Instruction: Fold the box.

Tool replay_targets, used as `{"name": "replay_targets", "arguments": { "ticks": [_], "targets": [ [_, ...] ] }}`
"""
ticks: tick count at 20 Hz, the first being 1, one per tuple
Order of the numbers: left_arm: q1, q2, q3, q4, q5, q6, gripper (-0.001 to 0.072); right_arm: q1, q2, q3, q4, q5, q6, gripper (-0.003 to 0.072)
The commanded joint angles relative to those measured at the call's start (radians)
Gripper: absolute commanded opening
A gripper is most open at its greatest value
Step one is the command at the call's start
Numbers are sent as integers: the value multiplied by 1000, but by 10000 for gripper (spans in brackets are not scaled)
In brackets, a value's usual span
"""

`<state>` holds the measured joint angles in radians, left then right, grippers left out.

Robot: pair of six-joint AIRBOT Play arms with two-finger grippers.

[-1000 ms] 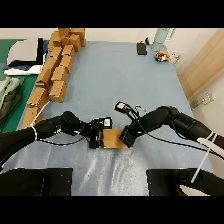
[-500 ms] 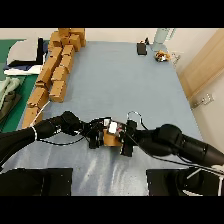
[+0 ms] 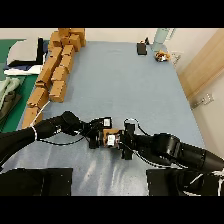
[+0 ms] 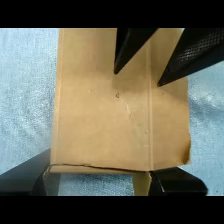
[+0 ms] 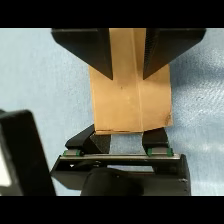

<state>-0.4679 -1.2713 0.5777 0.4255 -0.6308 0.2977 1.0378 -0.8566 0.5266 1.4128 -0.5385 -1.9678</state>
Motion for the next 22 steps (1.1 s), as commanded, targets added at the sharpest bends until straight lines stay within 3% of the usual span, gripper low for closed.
{"name": "replay_targets", "arguments": {
  "ticks": [1,2,3,11,14,15,19,22],
  "targets": [
    [0,0,0,0,0,1,527,5,-3,-2,-13,6,-5,341],
    [0,0,0,0,0,1,527,5,-9,-2,-12,6,-5,471],
    [0,0,0,0,0,1,527,5,-18,-2,-11,6,-5,491],
    [0,0,0,0,0,1,527,5,-78,-2,-53,29,-42,490],
    [0,0,0,0,0,1,527,5,-78,-2,-98,30,-41,461],
    [0,0,0,0,0,1,527,5,-78,-2,-116,30,-41,396],
    [0,0,0,0,0,1,527,6,-77,-2,-134,29,-41,264],
    [0,0,0,0,0,1,527,17,-75,-2,-135,28,-41,264]
  ]
}}
